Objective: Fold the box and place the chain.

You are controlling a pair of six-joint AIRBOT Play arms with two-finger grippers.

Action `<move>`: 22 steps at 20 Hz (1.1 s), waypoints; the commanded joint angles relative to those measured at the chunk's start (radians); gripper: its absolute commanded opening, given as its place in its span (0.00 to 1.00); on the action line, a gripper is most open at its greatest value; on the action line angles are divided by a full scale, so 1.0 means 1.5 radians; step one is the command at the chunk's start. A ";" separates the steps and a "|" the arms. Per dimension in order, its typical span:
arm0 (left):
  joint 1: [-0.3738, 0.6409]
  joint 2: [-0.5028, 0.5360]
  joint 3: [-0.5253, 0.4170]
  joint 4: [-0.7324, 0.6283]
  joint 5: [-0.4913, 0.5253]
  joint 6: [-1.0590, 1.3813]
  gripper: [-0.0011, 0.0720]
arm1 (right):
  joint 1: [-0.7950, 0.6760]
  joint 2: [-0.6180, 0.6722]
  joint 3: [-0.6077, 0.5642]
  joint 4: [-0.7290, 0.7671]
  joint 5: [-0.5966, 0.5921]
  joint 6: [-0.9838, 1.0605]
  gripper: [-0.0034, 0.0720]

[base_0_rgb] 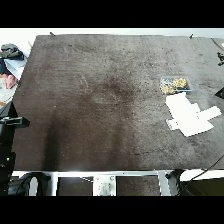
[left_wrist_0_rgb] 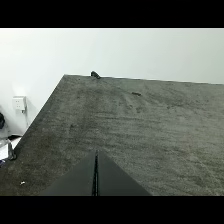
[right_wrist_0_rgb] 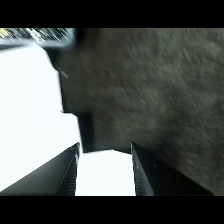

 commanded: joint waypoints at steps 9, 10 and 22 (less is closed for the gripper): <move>0.001 0.000 0.000 0.000 0.000 0.000 0.03 | -0.060 -0.144 0.079 -0.056 0.142 -0.047 0.56; 0.001 0.000 0.000 0.000 0.000 0.000 0.03 | -0.064 -0.152 0.079 -0.051 0.150 -0.048 0.56; 0.001 0.000 0.000 0.000 0.000 0.000 0.03 | -0.063 -0.257 0.079 0.057 0.243 -0.123 0.32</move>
